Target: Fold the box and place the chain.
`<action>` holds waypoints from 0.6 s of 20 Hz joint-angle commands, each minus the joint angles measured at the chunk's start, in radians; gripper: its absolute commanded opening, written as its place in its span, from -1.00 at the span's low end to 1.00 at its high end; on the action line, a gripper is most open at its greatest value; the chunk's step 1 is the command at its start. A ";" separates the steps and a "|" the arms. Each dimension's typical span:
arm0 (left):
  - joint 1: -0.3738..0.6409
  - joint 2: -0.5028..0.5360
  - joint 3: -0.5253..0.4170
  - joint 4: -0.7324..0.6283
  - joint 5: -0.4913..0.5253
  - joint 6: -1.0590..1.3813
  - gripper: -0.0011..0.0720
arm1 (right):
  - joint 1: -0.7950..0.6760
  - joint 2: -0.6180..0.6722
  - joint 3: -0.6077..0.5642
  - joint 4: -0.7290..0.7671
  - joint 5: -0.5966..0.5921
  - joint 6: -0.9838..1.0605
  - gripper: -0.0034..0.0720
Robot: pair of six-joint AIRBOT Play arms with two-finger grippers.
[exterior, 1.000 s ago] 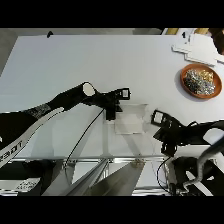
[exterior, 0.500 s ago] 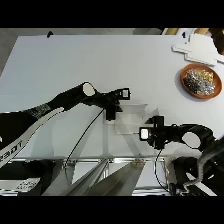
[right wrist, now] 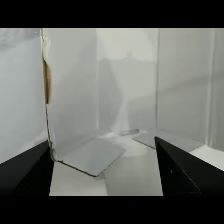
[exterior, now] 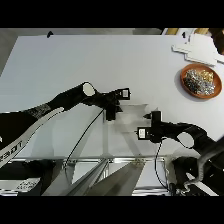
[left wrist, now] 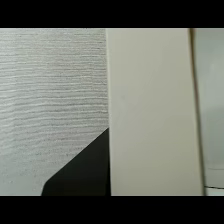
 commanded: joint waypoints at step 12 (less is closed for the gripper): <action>-0.001 0.001 0.000 0.000 0.000 0.000 -0.94 | -0.238 -0.104 0.101 0.263 0.172 -0.194 0.80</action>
